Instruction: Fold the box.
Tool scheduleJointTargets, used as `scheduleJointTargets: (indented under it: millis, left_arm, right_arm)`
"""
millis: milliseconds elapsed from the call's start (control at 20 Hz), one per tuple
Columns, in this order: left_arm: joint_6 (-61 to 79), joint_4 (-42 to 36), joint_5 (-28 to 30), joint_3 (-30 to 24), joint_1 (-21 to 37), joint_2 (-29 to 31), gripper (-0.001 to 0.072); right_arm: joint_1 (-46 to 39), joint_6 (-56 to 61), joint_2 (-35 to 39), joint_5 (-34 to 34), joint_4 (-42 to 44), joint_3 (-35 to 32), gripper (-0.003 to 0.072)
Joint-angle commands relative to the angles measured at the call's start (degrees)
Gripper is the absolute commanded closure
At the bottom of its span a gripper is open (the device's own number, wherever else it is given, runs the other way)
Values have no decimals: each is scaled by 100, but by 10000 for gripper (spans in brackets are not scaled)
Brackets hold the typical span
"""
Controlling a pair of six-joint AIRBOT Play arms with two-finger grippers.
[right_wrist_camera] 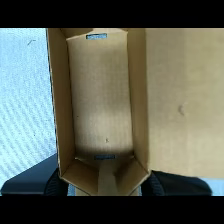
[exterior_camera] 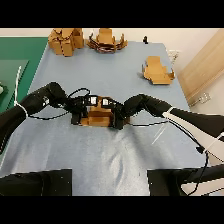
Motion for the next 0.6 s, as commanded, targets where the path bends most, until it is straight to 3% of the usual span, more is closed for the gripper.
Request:
scheduleJointTargets:
  millis: [0, 550]
  left_arm:
    - [278, -330, -48, 2, -15, -13, 608]
    - [411, -431, -2, 2, -164, -120, 606]
  right_arm:
    - [0, -2, 0, 0, 2, -2, 422]
    - [-2, 0, 0, 0, 0, -2, 422]
